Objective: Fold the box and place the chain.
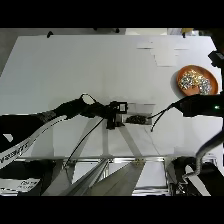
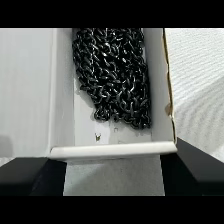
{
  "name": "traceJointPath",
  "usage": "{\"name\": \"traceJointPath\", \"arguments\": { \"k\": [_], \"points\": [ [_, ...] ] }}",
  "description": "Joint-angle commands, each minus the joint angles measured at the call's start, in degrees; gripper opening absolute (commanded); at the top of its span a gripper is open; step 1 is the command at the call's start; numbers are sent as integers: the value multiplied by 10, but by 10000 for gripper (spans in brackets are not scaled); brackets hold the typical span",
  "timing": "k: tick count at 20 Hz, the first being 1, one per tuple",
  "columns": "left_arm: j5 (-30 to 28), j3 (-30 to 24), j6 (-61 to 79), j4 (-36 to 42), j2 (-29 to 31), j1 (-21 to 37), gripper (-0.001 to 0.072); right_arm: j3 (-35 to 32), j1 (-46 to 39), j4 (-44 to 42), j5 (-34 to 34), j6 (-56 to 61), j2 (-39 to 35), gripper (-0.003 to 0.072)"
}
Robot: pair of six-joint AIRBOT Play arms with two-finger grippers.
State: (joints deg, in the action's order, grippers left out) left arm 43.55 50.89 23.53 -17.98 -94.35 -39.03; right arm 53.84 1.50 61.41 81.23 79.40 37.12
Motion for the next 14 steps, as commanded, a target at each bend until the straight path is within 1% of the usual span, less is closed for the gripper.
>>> {"name": "traceJointPath", "arguments": {
  "k": [1,5,7,11,14],
  "points": [
    [0,0,0,0,0,0,207,1,0,-110,1,-35,-6,22],
    [0,0,0,0,0,0,207,1,2,-184,-51,-88,-6,22],
    [0,0,0,0,0,0,207,1,18,-188,-74,-92,-5,22],
    [0,0,0,0,0,0,207,1,64,-185,-86,-92,-5,22],
    [0,0,0,0,0,0,207,1,82,-178,-101,-92,0,22]
  ]
}}
